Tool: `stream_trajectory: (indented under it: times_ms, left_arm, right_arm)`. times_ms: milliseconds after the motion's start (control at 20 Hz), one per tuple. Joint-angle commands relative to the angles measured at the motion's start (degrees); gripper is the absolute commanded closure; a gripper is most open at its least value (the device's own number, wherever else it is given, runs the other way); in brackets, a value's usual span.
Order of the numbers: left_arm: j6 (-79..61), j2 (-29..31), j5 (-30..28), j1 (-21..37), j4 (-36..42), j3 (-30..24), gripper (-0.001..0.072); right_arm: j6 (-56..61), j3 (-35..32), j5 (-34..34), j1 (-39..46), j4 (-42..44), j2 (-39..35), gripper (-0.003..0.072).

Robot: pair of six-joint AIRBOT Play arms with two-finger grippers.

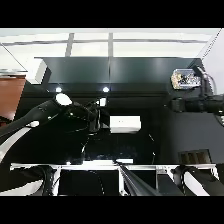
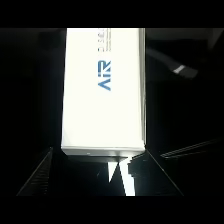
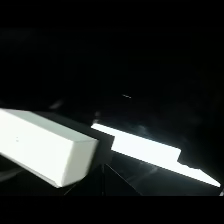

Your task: Fold the box and place the chain.

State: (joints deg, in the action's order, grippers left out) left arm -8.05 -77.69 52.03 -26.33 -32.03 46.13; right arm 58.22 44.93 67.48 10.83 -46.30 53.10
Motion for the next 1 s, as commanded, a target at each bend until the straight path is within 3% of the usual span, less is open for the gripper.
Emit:
stream_trajectory:
  times_ms: [0, 250, 400, 500, 700, 950]
  left_arm:
    - [5.22, 2.82, 1.01, -3.30, -1.86, 3.58, -0.0006]
    - [14.78, -6.54, -3.17, -13.49, -1.86, 16.35, -0.0006]
    - [22.08, -13.27, -2.10, -14.80, -2.03, 21.09, -0.0007]
    - [22.86, -14.58, -0.44, -14.84, -2.36, 21.77, -0.0006]
    - [28.94, -14.62, -0.28, -14.95, -11.13, 21.79, -0.0006]
    - [29.11, -14.62, 2.40, -15.23, -12.09, 21.79, -0.0006]
  right_arm:
    - [1.49, -0.96, -1.27, 4.04, -3.08, -1.44, 0.0671]
    - [1.55, -4.31, -4.00, 4.04, 0.74, -1.44, 0.0671]
    - [1.53, -5.20, -3.54, 4.04, 0.61, -1.44, 0.0671]
    - [1.29, -5.22, -3.23, 4.04, 0.59, -1.44, 0.0670]
    - [-0.28, -5.22, -3.30, 4.04, 0.61, -1.44, 0.0671]
    - [-0.31, -5.22, -3.26, 4.04, 0.59, -1.44, 0.0671]
